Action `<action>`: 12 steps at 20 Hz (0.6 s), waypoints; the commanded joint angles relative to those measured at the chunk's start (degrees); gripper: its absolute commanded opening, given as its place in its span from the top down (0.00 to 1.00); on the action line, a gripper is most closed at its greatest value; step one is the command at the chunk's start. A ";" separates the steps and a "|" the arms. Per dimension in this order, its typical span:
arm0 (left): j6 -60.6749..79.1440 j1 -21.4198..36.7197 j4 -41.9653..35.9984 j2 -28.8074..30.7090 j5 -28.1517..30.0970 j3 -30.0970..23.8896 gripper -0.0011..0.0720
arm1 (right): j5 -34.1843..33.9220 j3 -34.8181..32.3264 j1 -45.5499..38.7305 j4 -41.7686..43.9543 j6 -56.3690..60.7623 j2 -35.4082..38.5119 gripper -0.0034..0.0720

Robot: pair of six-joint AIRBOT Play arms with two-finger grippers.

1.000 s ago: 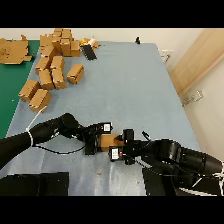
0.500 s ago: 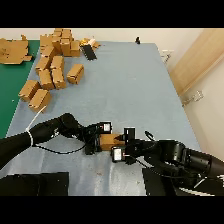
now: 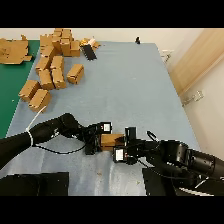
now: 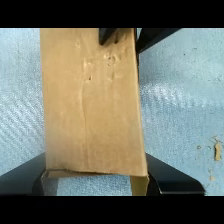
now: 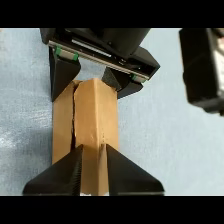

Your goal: Fold the box.

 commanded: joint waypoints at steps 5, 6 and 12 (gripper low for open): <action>-0.04 -0.02 -0.02 0.02 0.07 0.00 0.43 | -1.68 -0.04 0.09 2.12 -0.02 -2.73 0.75; -0.02 -0.02 -0.02 0.02 0.09 0.00 0.43 | -1.55 -0.02 0.09 2.21 0.00 -3.37 0.75; -0.02 -0.02 -0.02 0.02 0.07 0.00 0.43 | -1.73 0.02 1.99 3.28 0.00 -3.30 0.74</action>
